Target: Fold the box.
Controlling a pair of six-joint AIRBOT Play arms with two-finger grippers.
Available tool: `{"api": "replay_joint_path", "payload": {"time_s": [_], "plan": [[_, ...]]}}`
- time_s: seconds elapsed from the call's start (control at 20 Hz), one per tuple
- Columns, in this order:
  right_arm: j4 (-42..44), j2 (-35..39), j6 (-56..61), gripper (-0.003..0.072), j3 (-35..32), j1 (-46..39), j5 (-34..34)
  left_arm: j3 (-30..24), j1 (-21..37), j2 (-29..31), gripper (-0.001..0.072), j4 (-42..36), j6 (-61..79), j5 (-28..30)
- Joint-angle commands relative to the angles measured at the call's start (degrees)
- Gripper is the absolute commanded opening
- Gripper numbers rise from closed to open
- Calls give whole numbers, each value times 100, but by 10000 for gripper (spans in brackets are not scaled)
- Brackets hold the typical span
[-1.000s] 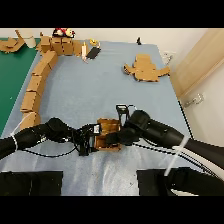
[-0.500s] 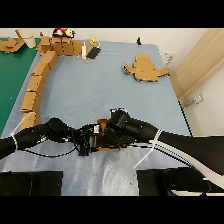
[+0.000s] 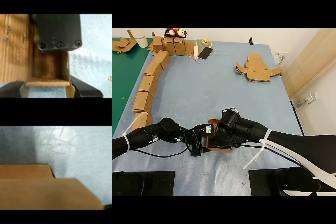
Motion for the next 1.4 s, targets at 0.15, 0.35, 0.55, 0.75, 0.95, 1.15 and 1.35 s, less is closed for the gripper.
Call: {"api": "replay_joint_path", "payload": {"time_s": [0.15,0.35,0.55,0.75,0.95,1.15,1.35], "plan": [[37,190,-59,383,15,2,-155,0,0,2,596,2,-2,7],[-11,763,87,383,15,-4,-337,0,0,2,596,2,-2,4],[-223,1408,240,301,2,-9,-898,0,0,2,596,2,-2,4],[-404,2127,11,1,-188,-341,-564,0,0,2,596,2,-2,7],[1008,2435,-2409,1,-1150,-2409,481,0,2,2,596,2,-2,4],[4168,1967,-6583,1,-1657,-4612,1445,0,2,2,597,2,-2,7],[6098,695,-8894,1,-1357,-4966,1036,-2,0,2,596,2,-2,4]]}}
